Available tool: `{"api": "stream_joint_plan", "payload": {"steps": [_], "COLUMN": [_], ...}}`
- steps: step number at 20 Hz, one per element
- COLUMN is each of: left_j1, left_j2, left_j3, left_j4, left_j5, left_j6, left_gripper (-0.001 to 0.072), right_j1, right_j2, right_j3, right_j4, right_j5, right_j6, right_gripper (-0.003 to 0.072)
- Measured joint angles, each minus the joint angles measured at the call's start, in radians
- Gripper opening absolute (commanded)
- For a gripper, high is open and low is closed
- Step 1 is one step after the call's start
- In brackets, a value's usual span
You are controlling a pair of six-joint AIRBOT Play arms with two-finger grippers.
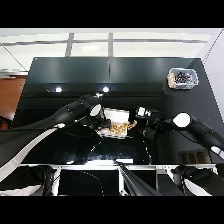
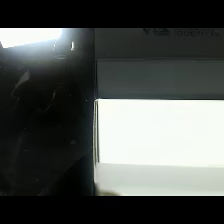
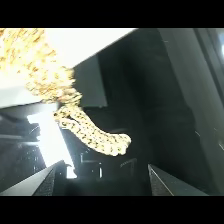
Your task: Fold the box and place the chain.
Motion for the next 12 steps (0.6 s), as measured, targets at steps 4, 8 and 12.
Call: {"api": "stream_joint_plan", "payload": {"steps": [4, 8, 12], "left_j1": [0.0, 0.0, 0.0], "left_j2": [0.0, 0.0, 0.0], "left_j3": [0.0, 0.0, 0.0], "left_j4": [0.0, 0.0, 0.0], "left_j5": [0.0, 0.0, 0.0], "left_j6": [0.0, 0.0, 0.0], "left_gripper": [0.0032, 0.0032, 0.0032], "right_j1": [0.005, 0.006, 0.006], "right_j2": [-0.088, -0.135, -0.159], "right_j3": [0.033, 0.051, 0.056], "right_j4": [0.074, 0.129, 0.164], "right_j5": [0.022, 0.034, 0.04], "right_j6": [-0.186, -0.266, -0.291], "right_gripper": [0.0707, 0.0707, 0.0706]}}
